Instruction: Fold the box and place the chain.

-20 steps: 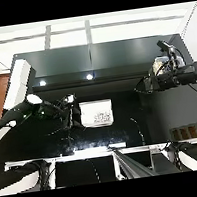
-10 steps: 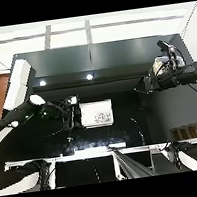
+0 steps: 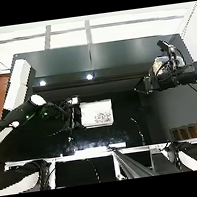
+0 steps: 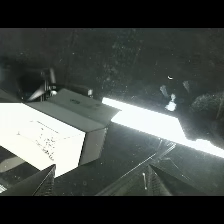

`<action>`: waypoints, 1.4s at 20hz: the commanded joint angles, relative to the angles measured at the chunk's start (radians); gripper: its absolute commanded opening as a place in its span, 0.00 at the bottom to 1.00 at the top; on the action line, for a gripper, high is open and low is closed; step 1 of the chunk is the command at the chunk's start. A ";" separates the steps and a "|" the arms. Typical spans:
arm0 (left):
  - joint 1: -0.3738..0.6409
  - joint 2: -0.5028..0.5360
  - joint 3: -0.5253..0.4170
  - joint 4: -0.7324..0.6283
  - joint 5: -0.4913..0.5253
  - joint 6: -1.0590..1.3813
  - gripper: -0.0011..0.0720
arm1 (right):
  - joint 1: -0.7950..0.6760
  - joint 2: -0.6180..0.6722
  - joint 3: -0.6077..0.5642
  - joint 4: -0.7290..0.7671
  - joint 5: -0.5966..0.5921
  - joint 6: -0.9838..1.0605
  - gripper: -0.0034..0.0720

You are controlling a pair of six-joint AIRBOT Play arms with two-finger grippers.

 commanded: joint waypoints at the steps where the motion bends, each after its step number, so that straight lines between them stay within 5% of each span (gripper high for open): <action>1: 0.000 0.000 0.001 -0.003 0.003 -0.001 0.99 | 0.000 0.000 0.000 0.000 0.000 0.001 0.97; 28: -0.052 0.005 0.002 -0.022 0.062 -0.011 0.98 | 0.000 0.000 0.000 0.000 0.002 0.004 0.97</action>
